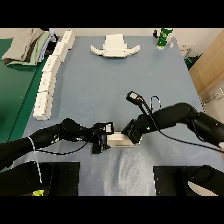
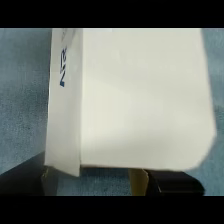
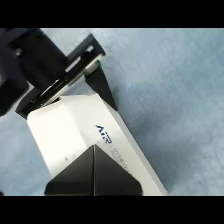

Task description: Fold the box.

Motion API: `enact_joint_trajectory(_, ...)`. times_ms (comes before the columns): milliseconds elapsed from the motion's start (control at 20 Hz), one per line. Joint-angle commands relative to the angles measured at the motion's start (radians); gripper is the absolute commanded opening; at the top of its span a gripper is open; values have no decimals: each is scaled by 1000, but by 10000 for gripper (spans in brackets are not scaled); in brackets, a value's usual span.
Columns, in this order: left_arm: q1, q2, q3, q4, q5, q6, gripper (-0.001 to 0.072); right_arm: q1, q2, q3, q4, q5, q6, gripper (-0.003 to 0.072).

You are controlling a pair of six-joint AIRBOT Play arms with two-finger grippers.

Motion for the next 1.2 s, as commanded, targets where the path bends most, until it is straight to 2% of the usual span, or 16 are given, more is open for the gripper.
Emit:
enact_joint_trajectory(0,1,0,1,0,0,0,425,136,152,-116,-62,207,-6,4)
enact_joint_trajectory(150,1,0,1,0,0,0,425,216,200,-176,-211,267,-6,7)
enact_joint_trajectory(200,1,0,1,0,0,0,425,224,193,-177,-266,268,-6,51)
enact_joint_trajectory(300,1,0,1,0,0,0,425,223,179,-176,-325,291,-6,191)
enact_joint_trajectory(400,1,0,1,0,0,0,425,223,177,-172,-341,302,-29,297)
enact_joint_trajectory(600,1,0,1,0,0,0,425,223,177,-164,-341,299,-109,307)
enact_joint_trajectory(650,1,0,1,0,0,0,425,223,177,-164,-340,298,-130,343)
enact_joint_trajectory(700,1,0,1,0,0,0,425,225,177,-164,-340,297,-160,473)
enact_joint_trajectory(900,1,0,1,0,0,0,425,278,166,-164,-346,304,-323,481)
enact_joint_trajectory(1150,1,0,1,0,0,0,425,291,107,-164,-366,305,-336,481)
